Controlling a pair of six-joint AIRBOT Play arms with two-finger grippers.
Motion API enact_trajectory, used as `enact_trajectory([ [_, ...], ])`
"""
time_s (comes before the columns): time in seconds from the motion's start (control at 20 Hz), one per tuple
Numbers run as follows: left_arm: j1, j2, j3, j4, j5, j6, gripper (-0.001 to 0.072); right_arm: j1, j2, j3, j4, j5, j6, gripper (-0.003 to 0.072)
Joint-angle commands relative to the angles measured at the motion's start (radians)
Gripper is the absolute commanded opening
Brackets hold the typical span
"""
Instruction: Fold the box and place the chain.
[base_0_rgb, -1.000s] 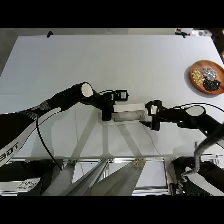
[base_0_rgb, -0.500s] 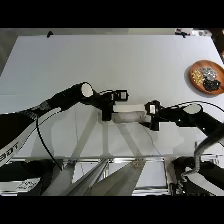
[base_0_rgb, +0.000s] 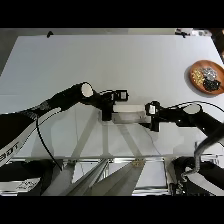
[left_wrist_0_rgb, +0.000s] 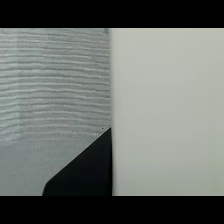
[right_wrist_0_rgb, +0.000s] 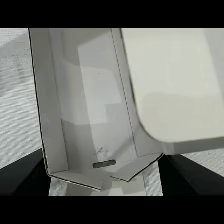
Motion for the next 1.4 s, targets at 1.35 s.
enact_trajectory([
  [1.35,0.0,0.0,0.0,0.0,0.0,0.0,0.0016,0.03,-0.045,0.0,-0.002,-0.001,0.025,0.0532],
])
